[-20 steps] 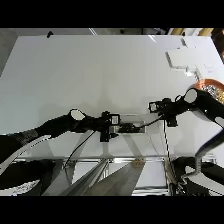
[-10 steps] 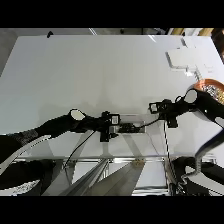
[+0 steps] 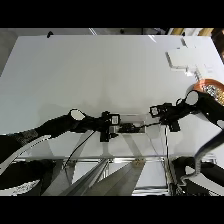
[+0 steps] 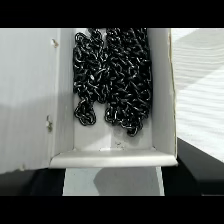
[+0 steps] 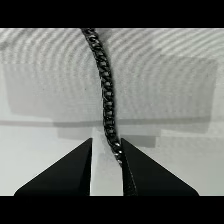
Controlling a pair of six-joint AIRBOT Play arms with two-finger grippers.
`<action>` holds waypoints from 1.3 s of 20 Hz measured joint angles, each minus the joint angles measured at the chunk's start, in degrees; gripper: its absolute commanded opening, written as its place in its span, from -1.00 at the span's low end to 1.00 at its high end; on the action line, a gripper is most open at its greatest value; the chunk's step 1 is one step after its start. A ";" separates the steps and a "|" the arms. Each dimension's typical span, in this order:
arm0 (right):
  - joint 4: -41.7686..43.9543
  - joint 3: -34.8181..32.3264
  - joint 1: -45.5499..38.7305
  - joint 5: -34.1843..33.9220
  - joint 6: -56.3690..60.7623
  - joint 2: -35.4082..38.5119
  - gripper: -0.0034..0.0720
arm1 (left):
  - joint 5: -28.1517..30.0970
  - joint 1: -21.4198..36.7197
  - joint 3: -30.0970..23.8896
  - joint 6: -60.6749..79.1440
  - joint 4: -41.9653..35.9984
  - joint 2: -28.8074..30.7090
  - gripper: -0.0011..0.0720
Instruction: Fold the box and place the chain.
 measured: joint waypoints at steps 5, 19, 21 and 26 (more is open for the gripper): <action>0.20 -1.33 0.00 0.07 0.02 0.28 -0.54 | 0.00 0.00 0.00 0.02 -0.02 0.00 -0.03; 3.19 -5.09 0.00 -2.62 1.14 12.79 -0.85 | 0.02 0.00 0.00 0.02 -0.02 0.00 -0.03; 4.81 -5.16 0.15 -1.77 1.42 15.06 -0.85 | 0.00 0.00 0.00 0.02 -0.02 0.00 -0.03; 6.58 -6.60 0.68 -2.36 1.81 16.11 -0.29 | 0.02 0.00 0.00 0.02 0.00 0.00 -0.03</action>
